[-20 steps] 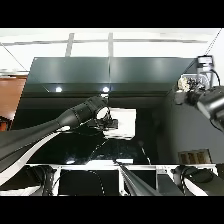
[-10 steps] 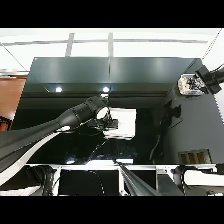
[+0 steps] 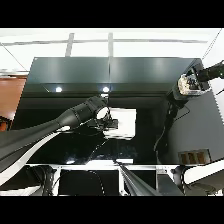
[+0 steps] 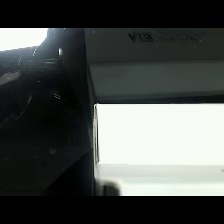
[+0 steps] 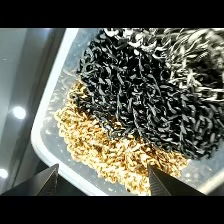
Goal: Fold the box and place the chain.
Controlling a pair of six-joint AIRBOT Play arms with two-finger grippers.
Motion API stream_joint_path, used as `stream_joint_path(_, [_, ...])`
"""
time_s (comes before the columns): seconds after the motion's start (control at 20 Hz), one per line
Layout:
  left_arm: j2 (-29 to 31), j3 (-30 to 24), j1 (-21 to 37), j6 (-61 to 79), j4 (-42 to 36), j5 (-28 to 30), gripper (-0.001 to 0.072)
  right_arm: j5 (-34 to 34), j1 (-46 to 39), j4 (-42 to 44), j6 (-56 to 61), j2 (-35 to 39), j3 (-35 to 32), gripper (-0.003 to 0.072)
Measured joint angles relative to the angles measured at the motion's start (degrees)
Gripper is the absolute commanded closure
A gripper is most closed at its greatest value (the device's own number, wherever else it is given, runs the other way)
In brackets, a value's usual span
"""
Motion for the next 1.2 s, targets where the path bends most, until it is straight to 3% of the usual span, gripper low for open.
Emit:
stream_joint_path(0.15, [0.0, 0.0, 0.0, 0.0, 0.02, 0.0, 0.0684, 0.04, 0.2, 0.76, 0.04, -1.53, 0.48, 0.0077])
stream_joint_path(0.2, [0.0, 0.0, 0.0, 0.0, 0.0, 0.0, 0.0684, -0.11, 0.33, 0.92, 0.04, -1.99, 0.59, 0.012])
stream_joint_path(0.3, [0.0, 0.0, 0.0, 0.02, 0.0, 0.0, 0.0684, 0.44, 0.7, 0.57, 0.04, -2.8, 0.66, 0.0542])
stream_joint_path(0.35, [0.0, 0.0, 0.0, 0.02, 0.0, 0.0, 0.0684, 0.76, 0.92, 0.61, 0.0, -3.15, 0.66, 0.0677])
stream_joint_path(0.75, [0.0, 0.0, 0.0, 0.0, 0.0, 0.02, 0.0684, 4.59, 0.26, 0.96, -13.53, 0.0, 5.42, 0.0676])
stream_joint_path(1.2, [0.0, 0.0, 0.0, 0.0, 0.0, 0.02, 0.0684, 5.95, -0.31, 1.81, -30.88, 21.86, 9.27, 0.068])
